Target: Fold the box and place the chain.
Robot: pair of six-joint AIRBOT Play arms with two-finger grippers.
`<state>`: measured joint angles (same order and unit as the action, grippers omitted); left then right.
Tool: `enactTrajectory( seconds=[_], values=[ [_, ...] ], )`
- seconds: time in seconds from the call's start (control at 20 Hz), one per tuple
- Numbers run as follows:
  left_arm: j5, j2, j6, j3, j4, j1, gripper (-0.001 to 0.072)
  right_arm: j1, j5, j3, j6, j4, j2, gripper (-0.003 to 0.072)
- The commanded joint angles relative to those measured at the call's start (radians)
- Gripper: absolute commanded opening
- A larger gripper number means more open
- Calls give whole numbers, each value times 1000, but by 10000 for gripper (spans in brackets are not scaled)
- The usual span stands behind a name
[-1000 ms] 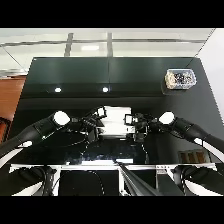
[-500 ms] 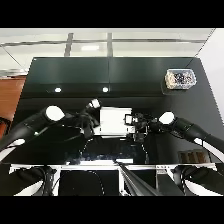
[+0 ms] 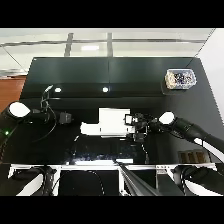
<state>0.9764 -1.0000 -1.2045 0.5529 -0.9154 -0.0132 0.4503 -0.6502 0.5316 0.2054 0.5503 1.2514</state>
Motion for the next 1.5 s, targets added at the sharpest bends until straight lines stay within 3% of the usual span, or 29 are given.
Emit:
enactTrajectory(
  seconds=[0.0, 0.2, 0.45, 0.85, 1.1, 1.2, 1.35, 1.4, 1.45],
  values=[
    [104, -63, -90, -77, 153, 115, 28, 0, 0, 0, 0, 0, 0, 136],
    [131, -211, -85, -76, 161, 62, 25, 0, 0, 0, 0, 0, 0, 135],
    [52, -293, -76, -41, 174, -60, 25, 0, 0, 0, 0, 0, 0, 135],
    [72, -327, 7, 21, 182, -87, 25, 0, 0, 0, 0, 0, 0, 135],
    [60, -327, 133, 25, 278, -142, 26, 0, 0, 0, 0, 0, 0, 135],
    [110, -327, 153, 43, 277, -140, 49, 0, 0, 0, 0, 0, 0, 135],
    [164, -327, 156, 85, 276, -129, 391, 0, 0, 0, 0, 0, 0, 136],
    [173, -327, 153, 101, 277, -126, 578, 0, 0, 0, 0, 0, 0, 136],
    [180, -327, 153, 116, 277, -126, 720, 0, 0, 0, 0, 0, 0, 135]
  ],
)
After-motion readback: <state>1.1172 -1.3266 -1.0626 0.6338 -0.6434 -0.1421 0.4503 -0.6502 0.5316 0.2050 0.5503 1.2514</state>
